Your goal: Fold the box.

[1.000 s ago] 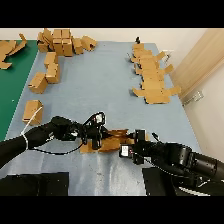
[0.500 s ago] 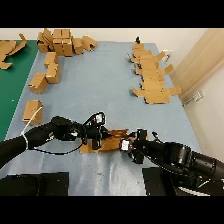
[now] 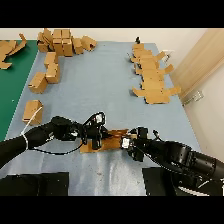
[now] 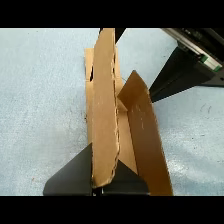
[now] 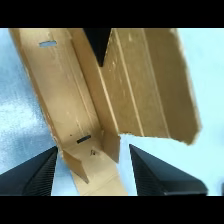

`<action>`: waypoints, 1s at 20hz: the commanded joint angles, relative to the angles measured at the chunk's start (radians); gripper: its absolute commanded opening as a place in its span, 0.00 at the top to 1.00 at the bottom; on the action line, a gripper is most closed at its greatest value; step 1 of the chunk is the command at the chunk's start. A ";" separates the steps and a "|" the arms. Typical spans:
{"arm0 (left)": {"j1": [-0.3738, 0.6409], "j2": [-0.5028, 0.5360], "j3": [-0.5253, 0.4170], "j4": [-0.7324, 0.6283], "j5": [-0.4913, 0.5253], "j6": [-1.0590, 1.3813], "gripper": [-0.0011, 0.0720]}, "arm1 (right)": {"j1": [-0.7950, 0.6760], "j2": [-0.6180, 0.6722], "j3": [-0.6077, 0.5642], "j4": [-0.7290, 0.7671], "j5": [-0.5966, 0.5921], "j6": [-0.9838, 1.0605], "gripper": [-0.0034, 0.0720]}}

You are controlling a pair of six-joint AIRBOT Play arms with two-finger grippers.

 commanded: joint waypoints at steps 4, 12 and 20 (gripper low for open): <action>0.000 0.000 0.001 0.000 0.000 0.000 0.97 | -0.069 -0.021 0.000 0.034 0.080 -0.086 0.00; 0.000 0.000 0.001 0.000 0.000 0.000 0.97 | -0.430 -0.079 0.000 0.951 -0.023 -1.109 0.00; 0.000 0.000 0.000 0.000 0.000 0.000 0.97 | -0.502 -0.253 0.090 0.982 -0.126 -1.188 0.00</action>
